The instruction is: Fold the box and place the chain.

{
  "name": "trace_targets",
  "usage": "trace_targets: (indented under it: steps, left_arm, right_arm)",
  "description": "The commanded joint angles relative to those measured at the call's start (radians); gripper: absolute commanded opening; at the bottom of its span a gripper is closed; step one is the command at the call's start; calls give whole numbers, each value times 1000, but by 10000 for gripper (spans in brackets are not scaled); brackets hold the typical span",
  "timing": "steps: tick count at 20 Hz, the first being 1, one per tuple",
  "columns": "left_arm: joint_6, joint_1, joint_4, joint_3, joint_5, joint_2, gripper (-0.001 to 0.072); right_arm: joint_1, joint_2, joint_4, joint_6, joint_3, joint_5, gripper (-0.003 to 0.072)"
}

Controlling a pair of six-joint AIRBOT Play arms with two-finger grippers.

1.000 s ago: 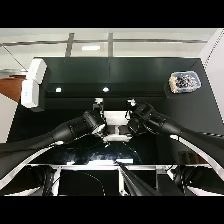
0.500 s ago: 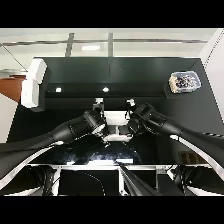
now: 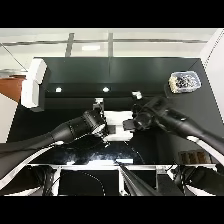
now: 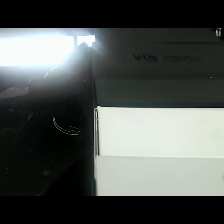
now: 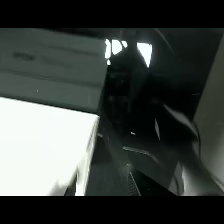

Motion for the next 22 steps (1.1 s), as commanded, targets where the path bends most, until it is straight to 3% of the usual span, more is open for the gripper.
trace_targets:
  steps: [1, 4, 7, 10, 11, 12, 14, 16, 22]
  left_arm:
    - [0, 0, 0, 1, -2, 0, 31]
    - [0, 0, -4, 1, -2, 0, 31]
    - [0, 0, -4, 1, -2, 0, 31]
    - [0, 0, -4, 1, 0, 0, 31]
    - [0, 0, -4, 1, 0, 0, 32]
    - [0, 0, -4, 1, 0, 0, 31]
    - [0, 0, -4, 1, 0, 0, 32]
    - [0, 0, -4, 1, -1, 0, 32]
    - [0, 0, -3, 1, -1, 0, 32]
  right_arm:
    - [-80, 163, -9, -135, 1, -60, 387]
    - [-182, 312, -127, -159, 1, -58, 386]
    - [-334, 356, -366, -167, -1, -38, 386]
    - [-549, 328, -492, -166, -26, 134, 389]
    - [-631, 295, -479, -166, -27, 197, 481]
    - [-706, 251, -443, -169, -26, 276, 719]
    - [-811, 129, -314, -226, 11, 411, 719]
    - [-869, -32, -214, -248, 131, 430, 718]
    - [-924, -502, -156, -144, 640, 151, 716]
